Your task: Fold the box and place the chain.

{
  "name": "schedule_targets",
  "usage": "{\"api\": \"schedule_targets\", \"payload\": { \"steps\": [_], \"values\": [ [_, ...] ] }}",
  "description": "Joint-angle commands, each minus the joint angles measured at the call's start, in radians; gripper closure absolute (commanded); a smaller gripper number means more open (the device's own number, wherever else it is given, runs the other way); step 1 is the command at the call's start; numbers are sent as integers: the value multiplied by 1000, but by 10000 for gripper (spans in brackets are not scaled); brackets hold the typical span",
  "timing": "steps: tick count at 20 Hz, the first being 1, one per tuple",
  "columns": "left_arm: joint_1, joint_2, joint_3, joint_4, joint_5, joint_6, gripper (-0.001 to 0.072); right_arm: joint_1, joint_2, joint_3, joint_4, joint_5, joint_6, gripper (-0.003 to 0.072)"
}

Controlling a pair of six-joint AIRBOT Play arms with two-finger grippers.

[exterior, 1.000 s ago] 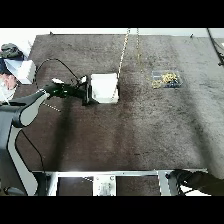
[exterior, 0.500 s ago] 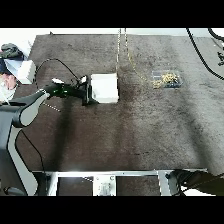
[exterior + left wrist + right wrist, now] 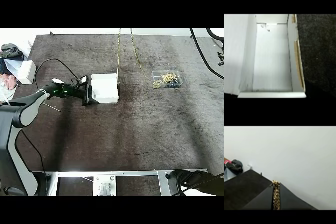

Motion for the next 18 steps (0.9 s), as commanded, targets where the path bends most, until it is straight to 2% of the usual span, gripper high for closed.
{"api": "schedule_targets", "payload": {
  "steps": [1, 8, 14, 18],
  "values": [
    [1, 0, 0, 0, 0, 0, 372, 1, 0, 0, 0, -6, -7, 671],
    [1, 0, 0, 0, 0, 0, 372, 2, -12, 0, 40, 21, -6, 672],
    [1, 0, 0, 0, 0, 0, 372, 1, -93, 0, 105, 201, -6, 671],
    [1, 0, 0, 0, 0, 0, 372, -1, -188, -10, 122, 409, -6, 672]
  ]
}}
